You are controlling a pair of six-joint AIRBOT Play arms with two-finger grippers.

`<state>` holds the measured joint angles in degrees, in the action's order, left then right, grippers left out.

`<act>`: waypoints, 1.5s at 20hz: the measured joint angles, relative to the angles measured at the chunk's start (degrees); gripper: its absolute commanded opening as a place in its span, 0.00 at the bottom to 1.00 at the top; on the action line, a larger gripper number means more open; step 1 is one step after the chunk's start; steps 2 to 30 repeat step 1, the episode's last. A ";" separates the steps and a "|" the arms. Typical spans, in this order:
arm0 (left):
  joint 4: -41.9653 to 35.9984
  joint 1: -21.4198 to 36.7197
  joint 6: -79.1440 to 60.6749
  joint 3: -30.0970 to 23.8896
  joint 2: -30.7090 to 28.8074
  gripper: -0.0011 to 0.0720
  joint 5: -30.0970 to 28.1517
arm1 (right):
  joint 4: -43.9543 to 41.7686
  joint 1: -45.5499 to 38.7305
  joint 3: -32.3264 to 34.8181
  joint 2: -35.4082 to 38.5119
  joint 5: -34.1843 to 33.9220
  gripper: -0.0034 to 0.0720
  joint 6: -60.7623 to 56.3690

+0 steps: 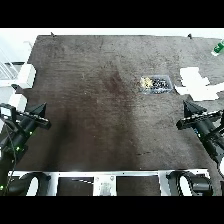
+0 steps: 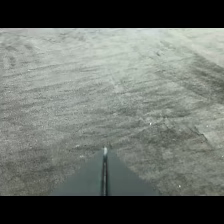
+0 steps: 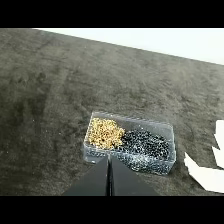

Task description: Fold the box and place the chain.

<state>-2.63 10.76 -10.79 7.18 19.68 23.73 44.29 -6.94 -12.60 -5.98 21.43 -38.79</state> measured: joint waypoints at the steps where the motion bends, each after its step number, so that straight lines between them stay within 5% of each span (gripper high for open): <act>1: 0.00 0.00 0.07 -0.04 -0.02 0.04 -0.02 | 0.04 0.00 0.07 0.00 0.00 0.06 0.00; 30: 0.00 0.00 0.07 -0.04 -0.02 0.04 -0.02 | 0.04 0.00 0.07 0.00 0.00 0.06 0.00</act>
